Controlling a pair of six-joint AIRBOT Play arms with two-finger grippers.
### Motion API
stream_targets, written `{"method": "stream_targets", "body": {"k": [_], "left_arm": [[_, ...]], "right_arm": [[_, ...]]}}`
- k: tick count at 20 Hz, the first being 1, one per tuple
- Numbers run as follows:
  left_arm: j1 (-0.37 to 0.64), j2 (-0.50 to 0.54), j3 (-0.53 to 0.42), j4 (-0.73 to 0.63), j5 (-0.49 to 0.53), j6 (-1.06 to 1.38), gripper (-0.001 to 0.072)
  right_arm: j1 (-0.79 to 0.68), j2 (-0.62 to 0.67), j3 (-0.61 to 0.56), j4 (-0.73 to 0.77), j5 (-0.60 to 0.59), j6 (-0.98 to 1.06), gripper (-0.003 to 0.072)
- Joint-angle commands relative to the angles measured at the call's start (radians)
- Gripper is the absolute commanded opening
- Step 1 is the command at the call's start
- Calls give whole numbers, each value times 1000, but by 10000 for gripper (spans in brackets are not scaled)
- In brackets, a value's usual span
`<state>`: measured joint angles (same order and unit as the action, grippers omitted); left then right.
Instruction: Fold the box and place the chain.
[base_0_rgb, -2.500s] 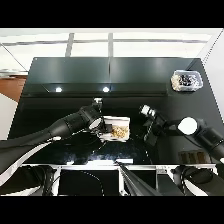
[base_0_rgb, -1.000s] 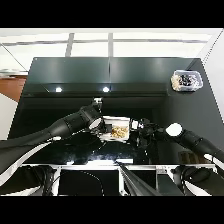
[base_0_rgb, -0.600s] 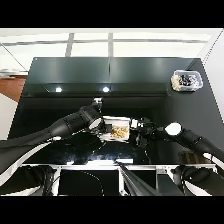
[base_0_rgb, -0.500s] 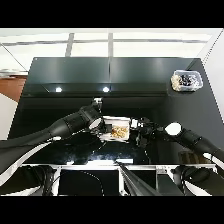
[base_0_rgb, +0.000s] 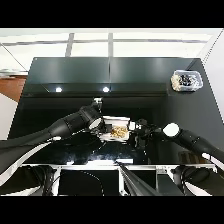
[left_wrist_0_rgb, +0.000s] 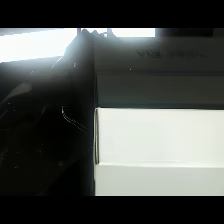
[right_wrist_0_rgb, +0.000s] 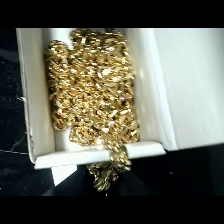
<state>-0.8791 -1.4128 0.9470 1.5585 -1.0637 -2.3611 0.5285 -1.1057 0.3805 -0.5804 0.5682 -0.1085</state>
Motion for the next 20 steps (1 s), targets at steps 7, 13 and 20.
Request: {"method": "stream_targets", "body": {"k": [7, 13, 20], "left_arm": [[1, 0, 0, 1, 1, 0, 33], [1, 0, 0, 1, 1, 0, 33], [1, 0, 0, 1, 5, 0, 32]], "right_arm": [[-1, -4, 3, -34, -9, 71, 32], [-1, 103, 3, -339, 58, 426, 32], [-1, 317, 112, -363, 317, 716, 31]]}}
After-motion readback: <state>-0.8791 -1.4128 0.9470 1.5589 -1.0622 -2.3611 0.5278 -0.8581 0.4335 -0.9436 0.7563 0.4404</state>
